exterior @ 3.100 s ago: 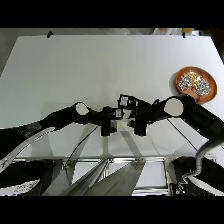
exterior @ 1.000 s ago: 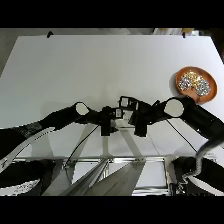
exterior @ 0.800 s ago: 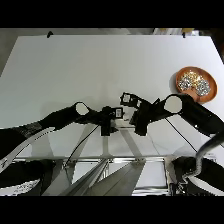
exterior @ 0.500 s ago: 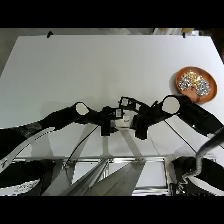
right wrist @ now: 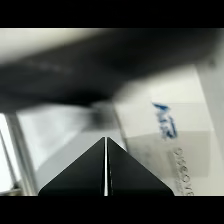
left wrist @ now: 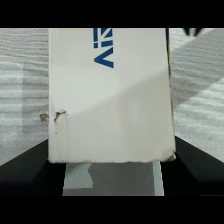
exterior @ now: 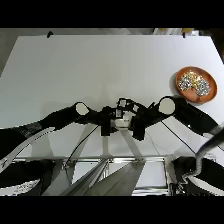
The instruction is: Fold the box and place the chain.
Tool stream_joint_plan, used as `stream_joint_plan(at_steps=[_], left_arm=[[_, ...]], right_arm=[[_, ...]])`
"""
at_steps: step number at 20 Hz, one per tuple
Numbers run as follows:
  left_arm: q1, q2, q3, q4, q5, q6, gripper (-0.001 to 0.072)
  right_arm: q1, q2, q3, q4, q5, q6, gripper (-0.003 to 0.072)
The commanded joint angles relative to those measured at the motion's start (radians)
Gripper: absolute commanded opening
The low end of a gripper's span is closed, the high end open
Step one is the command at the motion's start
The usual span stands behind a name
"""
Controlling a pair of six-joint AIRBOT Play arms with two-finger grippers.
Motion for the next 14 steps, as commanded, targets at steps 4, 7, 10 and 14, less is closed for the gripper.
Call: stream_joint_plan(at_steps=[4, 7, 10, 14], left_arm=[[-0.001, 0.001, 0.000, 0.000, 0.000, 0.002, 0.0208], [-0.001, 0.001, 0.000, 0.000, 0.000, 0.002, 0.0208], [-0.001, 0.001, 0.000, 0.000, 0.000, 0.002, 0.0208], [-0.001, 0.001, 0.000, 0.000, 0.000, 0.002, 0.0208]], right_arm=[[-0.047, 0.049, 0.000, 0.011, -0.074, -0.005, 0.0013], [-0.062, 0.021, 0.000, 0.012, -0.062, -0.002, 0.0013], [-0.062, 0.004, -0.001, 0.016, -0.052, -0.003, 0.0013], [-0.062, 0.000, -0.002, 0.012, -0.053, -0.003, 0.0013]])
